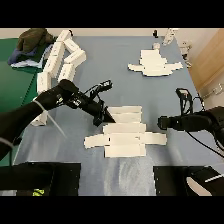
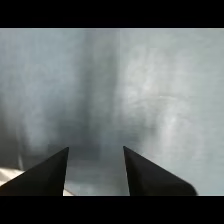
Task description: Fold the box.
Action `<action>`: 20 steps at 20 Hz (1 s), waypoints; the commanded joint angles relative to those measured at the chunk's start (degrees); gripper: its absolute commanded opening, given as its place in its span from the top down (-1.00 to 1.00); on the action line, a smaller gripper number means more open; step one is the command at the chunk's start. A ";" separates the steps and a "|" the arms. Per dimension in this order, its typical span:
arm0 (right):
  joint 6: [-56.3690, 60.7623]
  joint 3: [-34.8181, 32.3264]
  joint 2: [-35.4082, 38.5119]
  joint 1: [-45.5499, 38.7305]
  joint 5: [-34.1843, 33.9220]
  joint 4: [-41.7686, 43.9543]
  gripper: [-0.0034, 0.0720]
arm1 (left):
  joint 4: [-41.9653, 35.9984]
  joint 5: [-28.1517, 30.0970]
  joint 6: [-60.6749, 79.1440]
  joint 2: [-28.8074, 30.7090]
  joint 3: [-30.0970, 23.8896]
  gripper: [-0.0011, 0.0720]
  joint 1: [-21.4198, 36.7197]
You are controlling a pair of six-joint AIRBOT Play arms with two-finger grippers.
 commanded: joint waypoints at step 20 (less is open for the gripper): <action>13.25 3.58 -0.02 -0.02 7.98 -5.68 -0.52 | -0.22 53.55 12.98 30.58 -31.85 0.93 -25.27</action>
